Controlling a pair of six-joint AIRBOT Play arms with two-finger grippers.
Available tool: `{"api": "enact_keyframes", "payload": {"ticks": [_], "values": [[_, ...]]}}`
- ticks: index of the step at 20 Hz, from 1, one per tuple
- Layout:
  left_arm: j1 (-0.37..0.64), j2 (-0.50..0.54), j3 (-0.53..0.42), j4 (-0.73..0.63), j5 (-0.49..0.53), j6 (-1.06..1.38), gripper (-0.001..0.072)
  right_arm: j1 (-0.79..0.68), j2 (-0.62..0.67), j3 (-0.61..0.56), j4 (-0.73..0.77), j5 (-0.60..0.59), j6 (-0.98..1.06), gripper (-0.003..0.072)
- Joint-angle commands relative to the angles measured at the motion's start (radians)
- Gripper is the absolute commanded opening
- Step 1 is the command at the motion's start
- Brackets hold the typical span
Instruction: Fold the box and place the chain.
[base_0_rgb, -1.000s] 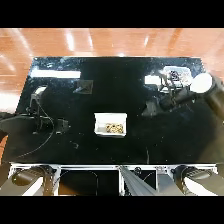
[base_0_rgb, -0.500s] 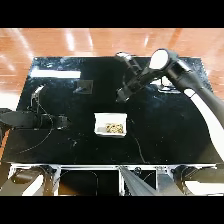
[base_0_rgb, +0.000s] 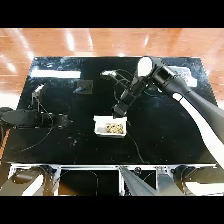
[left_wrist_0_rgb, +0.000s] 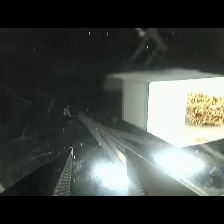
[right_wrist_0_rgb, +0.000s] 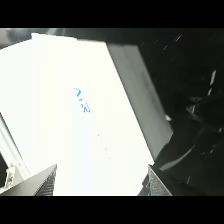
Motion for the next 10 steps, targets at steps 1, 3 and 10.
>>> {"api": "enact_keyframes", "payload": {"ticks": [1, 3, 10], "values": [[0.001, 0.0, 0.0, -0.003, -0.012, -0.007, 0.0448, 0.021, -0.001, -0.039, 0.003, 0.011, -0.01, 0.0718], [0.001, 0.0, 0.0, -0.006, -0.015, -0.007, 0.0448, 0.044, -0.001, -0.041, -0.015, -0.007, -0.012, 0.0718], [0.001, 0.0, 0.0, -0.011, -0.022, -0.008, 0.0448, 0.173, -0.001, -0.041, -0.254, -0.016, -0.01, 0.0718]]}}
